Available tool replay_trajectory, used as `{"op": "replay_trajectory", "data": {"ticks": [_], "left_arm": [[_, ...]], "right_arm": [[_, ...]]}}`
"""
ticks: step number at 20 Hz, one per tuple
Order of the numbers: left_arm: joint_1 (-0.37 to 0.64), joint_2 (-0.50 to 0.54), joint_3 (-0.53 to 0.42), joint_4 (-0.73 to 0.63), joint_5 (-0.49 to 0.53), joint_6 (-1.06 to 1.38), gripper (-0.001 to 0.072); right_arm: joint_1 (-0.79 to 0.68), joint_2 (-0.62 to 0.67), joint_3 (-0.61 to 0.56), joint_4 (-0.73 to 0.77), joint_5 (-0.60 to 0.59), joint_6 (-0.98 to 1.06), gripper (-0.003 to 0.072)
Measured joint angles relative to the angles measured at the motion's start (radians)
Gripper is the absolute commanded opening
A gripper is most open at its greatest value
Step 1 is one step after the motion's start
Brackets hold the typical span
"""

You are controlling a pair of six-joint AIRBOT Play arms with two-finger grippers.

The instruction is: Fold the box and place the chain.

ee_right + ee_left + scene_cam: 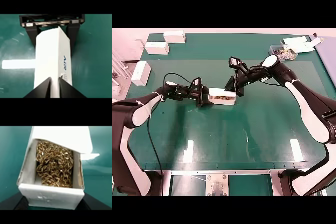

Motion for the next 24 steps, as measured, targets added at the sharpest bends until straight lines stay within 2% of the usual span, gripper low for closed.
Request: {"op": "replay_trajectory", "data": {"ticks": [6, 12, 24], "left_arm": [[0.0, 0.0, 0.0, -0.002, 0.004, -0.002, 0.0483], [0.002, 0.0, 0.0, -0.002, 0.004, -0.001, 0.0483], [0.002, 0.0, 0.0, 0.0, 0.0, 0.001, 0.0483]], "right_arm": [[0.005, 0.0, -0.045, -0.001, -0.031, 0.006, 0.0133], [0.004, 0.005, -0.044, 0.023, -0.07, -0.008, 0.0132], [0.017, -0.002, -0.098, 0.045, -0.09, -0.045, 0.012]]}}
